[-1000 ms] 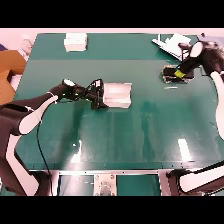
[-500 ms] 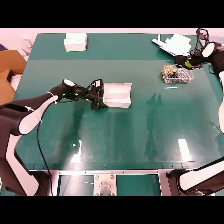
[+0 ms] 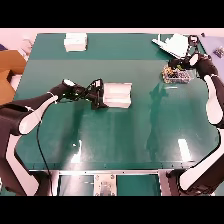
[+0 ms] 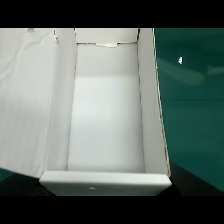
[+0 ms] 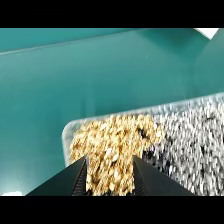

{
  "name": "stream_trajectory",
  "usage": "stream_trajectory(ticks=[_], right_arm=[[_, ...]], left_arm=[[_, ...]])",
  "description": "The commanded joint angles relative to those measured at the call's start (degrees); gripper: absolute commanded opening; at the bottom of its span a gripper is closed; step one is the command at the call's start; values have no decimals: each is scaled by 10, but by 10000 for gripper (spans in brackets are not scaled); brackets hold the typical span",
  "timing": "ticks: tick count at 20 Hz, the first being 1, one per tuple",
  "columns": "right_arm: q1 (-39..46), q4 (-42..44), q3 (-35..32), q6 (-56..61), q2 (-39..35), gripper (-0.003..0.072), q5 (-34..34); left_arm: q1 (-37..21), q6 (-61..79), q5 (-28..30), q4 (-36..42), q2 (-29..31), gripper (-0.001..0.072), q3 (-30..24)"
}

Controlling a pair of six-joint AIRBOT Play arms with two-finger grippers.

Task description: Fold the box and place the chain.

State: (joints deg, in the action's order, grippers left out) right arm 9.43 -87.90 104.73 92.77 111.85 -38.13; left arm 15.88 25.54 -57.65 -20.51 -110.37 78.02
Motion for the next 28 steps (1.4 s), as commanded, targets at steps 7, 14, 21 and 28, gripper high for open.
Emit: stream_trajectory(ticks=[7, 14, 21, 28], right_arm=[[0, -13, 18, -20, 68, 400, 19], [-5, -11, 42, -35, 76, 12, 4], [-9, -14, 131, -50, 25, 7, -146], [-40, -23, 129, -57, -148, 6, -294]], left_arm=[[0, 0, 0, 0, 0, 529, 0], [0, 0, 0, 0, 0, 529, 0], [0, 0, 1, 0, 0, 529, 0], [0, 0, 0, 0, 0, 529, 0]])
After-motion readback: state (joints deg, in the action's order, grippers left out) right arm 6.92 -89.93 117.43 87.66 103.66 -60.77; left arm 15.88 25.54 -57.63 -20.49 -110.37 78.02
